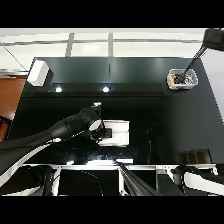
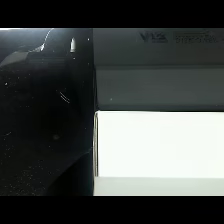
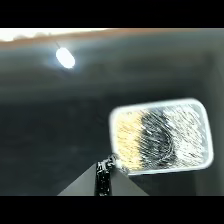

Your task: Fold the box and place the chain.

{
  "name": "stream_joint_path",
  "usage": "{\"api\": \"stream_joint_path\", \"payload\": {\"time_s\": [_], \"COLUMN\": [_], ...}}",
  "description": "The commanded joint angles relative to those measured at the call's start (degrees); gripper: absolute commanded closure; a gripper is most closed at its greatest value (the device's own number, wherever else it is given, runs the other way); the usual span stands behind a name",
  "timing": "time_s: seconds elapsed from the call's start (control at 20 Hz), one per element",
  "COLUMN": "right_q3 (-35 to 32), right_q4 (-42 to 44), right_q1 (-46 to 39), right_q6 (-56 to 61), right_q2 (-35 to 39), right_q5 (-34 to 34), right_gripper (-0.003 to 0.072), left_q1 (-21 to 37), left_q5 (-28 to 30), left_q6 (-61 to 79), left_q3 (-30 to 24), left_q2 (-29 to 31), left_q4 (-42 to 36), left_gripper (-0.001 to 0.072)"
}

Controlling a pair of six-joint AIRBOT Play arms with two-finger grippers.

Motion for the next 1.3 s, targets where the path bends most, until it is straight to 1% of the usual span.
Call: {"api": "stream_joint_path", "payload": {"time_s": [0.0,0.1,0.2,0.3,0.4,0.5,0.65,0.7,0.8,0.95,1.05,1.25], "right_q3": [0.0,-0.42,-0.5,-1.22,-3.3,-7.19,-15.04,-17.66,-23.17,-31.15,-34.56,-39.3], "right_q4": [7.5,9.31,9.33,9.73,9.97,10.03,12.02,12.74,13.07,19.69,23.12,27.67], "right_q1": [-0.63,0.31,1.7,3.48,6.4,10.27,16.41,18.23,21.92,26.32,30.01,37.03], "right_q6": [-1.92,-2.45,-2.58,-2.58,-2.58,-2.6,-3.76,-3.98,-4.13,-8.39,-9.03,-9.29], "right_q2": [8.22,12.79,16.46,18.97,20.83,22.25,23.21,23.21,23.21,23.21,23.19,23.08], "right_q5": [4.24,5.05,6.56,9.77,13.66,16.96,20.74,21.09,20.98,19.21,14.88,5.03], "right_gripper": [0.0673,0.0673,0.0673,0.0672,0.0672,0.0671,0.0671,0.0671,0.0671,0.0671,0.0672,0.0672], "left_q1": [0.0,0.0,0.0,0.0,0.0,0.0,0.0,0.0,0.0,0.0,0.0,0.0], "left_q5": [0.04,-0.15,0.0,0.07,0.02,0.04,0.04,0.07,0.04,0.04,0.04,0.04], "left_q6": [0.02,0.02,0.02,0.02,0.02,0.02,0.02,0.02,0.02,0.02,0.02,0.02], "left_q3": [0.0,0.0,0.0,0.0,0.0,0.0,0.0,0.0,0.0,0.0,0.0,0.0], "left_q2": [0.0,0.0,0.0,0.0,0.0,0.0,0.0,0.0,0.0,0.0,0.0,0.0], "left_q4": [0.04,0.02,0.02,0.02,0.02,0.02,0.02,0.02,0.0,-0.17,-0.15,-0.15], "left_gripper": [0.0678,0.0678,0.0678,0.0678,0.0678,0.0678,0.0678,0.0678,0.0678,0.0678,0.0678,0.0678]}}
